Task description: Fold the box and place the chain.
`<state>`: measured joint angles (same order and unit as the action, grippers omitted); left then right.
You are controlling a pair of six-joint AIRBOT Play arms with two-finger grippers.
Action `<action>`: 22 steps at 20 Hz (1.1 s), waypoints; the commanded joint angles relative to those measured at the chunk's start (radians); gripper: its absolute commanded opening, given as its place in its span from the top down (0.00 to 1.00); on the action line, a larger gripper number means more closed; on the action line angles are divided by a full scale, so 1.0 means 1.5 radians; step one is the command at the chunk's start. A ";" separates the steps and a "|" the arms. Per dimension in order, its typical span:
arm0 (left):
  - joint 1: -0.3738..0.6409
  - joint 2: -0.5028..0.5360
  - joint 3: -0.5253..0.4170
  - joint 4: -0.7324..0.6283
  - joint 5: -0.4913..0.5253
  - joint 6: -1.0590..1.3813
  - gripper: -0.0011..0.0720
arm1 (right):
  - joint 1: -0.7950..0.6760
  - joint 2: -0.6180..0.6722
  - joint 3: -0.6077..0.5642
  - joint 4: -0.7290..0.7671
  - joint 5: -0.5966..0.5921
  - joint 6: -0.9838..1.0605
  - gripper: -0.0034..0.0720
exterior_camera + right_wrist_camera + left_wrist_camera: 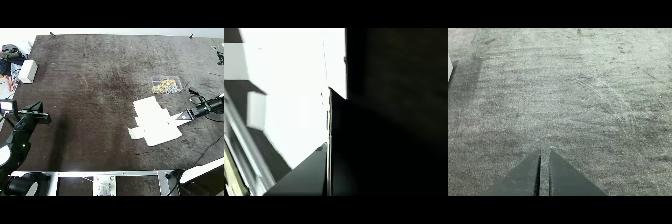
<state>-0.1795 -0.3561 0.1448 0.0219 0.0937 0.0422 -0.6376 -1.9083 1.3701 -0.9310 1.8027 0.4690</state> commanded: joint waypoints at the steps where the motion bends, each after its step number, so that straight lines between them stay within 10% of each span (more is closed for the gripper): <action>1: 0.001 0.000 0.000 0.000 0.000 0.000 0.90 | 0.033 0.045 -0.063 0.113 0.003 -0.016 0.94; 11: 0.001 0.000 0.000 0.000 0.001 0.000 0.90 | 0.388 0.097 -0.192 0.447 -0.347 0.029 0.94; 22: 0.001 0.001 0.001 0.000 -0.002 0.000 0.90 | 0.487 0.130 -0.192 0.439 -0.583 0.124 0.94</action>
